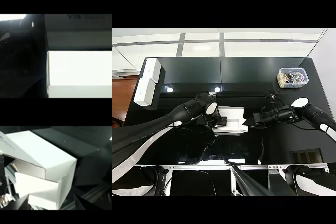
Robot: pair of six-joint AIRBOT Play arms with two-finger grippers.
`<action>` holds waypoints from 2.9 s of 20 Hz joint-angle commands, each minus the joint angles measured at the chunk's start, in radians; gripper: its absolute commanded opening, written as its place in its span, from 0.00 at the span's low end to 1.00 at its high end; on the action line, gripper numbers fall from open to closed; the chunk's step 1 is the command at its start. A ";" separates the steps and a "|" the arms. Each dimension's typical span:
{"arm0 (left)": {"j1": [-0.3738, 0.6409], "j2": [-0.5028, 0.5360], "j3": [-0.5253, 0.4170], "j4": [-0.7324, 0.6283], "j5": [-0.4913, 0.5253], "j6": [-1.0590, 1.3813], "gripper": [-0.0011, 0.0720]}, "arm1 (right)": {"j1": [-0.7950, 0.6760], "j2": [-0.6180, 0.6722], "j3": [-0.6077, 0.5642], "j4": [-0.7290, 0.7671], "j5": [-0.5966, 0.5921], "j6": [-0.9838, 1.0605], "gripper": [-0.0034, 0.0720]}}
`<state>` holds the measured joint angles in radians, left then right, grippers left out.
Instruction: Fold the box and place the chain.
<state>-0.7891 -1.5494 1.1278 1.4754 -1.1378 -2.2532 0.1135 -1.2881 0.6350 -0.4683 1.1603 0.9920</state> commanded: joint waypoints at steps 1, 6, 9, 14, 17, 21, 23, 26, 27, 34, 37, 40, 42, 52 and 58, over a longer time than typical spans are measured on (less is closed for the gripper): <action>0.000 0.000 0.000 0.000 0.000 0.000 0.05 | 0.047 0.000 0.001 -0.002 -0.037 0.003 0.88; 0.000 0.000 0.000 0.000 0.000 0.000 0.05 | 0.076 0.000 0.005 -0.003 -0.068 0.021 0.75; 0.000 0.000 0.000 0.000 0.000 0.000 0.05 | 0.090 0.000 0.033 -0.017 -0.068 0.041 0.75; 0.000 0.000 0.000 0.000 0.000 0.000 0.05 | 0.151 0.000 0.108 -0.124 -0.056 0.217 0.75; 0.000 0.000 0.000 0.000 0.000 0.000 0.05 | 0.194 0.000 0.156 -0.220 -0.058 0.297 0.59; 0.000 0.000 0.000 0.000 0.000 0.000 0.06 | 0.245 0.000 0.200 -0.358 -0.064 0.433 0.59; 0.000 0.000 0.000 0.000 0.000 0.000 0.05 | 0.272 -0.001 0.202 -0.389 -0.080 0.483 0.59; 0.000 0.000 0.000 0.000 0.000 0.000 0.05 | 0.314 -0.001 0.202 -0.405 -0.126 0.530 0.55; 0.000 0.000 0.000 0.000 0.000 0.000 0.05 | 0.323 -0.001 0.202 -0.406 -0.140 0.540 0.51; 0.000 0.000 0.000 0.000 0.000 0.000 0.05 | 0.385 -0.001 0.202 -0.513 -0.194 0.687 0.45; 0.000 0.000 0.000 0.001 0.000 0.000 0.05 | 0.396 -0.003 0.202 -0.540 -0.208 0.764 0.45; 0.000 0.000 0.000 0.001 0.000 0.000 0.05 | 0.402 -0.029 0.224 -0.581 -0.196 0.846 0.45; 0.000 0.000 0.000 0.001 0.000 0.000 0.05 | 0.440 -0.052 0.266 -0.667 -0.180 0.906 0.44; 0.000 0.000 0.000 0.000 0.000 0.000 0.06 | 0.607 -0.179 0.463 -1.009 0.034 1.242 0.36; 0.000 0.000 0.000 0.000 0.000 0.000 0.05 | 0.614 -0.201 0.463 -0.980 0.033 1.320 0.36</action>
<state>-0.7891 -1.5494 1.1278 1.4757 -1.1374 -2.2513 0.7204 -1.4773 1.0912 -1.4429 1.1793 2.2639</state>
